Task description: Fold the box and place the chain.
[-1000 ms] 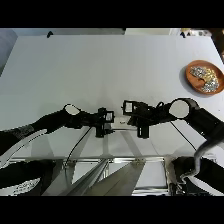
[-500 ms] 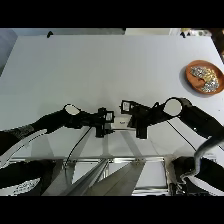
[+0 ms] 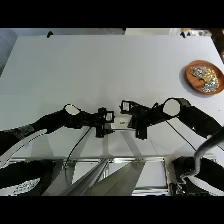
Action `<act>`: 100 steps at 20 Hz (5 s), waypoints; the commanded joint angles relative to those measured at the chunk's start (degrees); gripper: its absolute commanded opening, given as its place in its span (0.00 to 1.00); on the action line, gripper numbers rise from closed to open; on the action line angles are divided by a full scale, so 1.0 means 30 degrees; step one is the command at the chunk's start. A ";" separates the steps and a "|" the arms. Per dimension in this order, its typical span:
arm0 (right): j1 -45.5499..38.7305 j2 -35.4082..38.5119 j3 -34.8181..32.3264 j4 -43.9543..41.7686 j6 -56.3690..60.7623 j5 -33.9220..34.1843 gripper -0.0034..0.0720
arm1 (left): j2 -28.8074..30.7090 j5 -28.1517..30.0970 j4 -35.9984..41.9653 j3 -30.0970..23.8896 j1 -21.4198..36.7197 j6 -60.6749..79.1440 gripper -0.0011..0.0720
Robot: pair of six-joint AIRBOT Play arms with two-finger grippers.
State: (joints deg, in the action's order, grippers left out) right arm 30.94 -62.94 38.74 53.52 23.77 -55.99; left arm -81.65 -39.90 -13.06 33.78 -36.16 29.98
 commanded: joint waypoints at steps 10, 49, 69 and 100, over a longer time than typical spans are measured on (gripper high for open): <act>0.0007 -0.0015 -0.0554 0.0022 -0.0007 0.0976 0.07 | 0.0015 0.0007 -0.0007 0.0015 0.0000 0.0000 0.30; -0.2492 0.5501 -0.1311 0.9690 1.7194 -0.4772 0.07 | 0.0015 0.0007 -0.0007 0.0015 0.0000 0.0000 0.30; -0.8925 0.5501 -0.1319 1.0870 1.9110 -0.7140 0.07 | 0.0015 0.0000 -0.0007 0.0015 0.0000 0.0007 0.30; -0.8925 0.5501 -0.1319 1.0870 1.9118 -0.7125 0.07 | 1.1118 0.2193 -1.4593 0.0015 0.8684 -2.4254 0.02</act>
State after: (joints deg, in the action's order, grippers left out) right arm 4.21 -46.48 34.79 86.13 81.10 -77.36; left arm -56.10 -33.78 -34.87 33.76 -18.70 -16.60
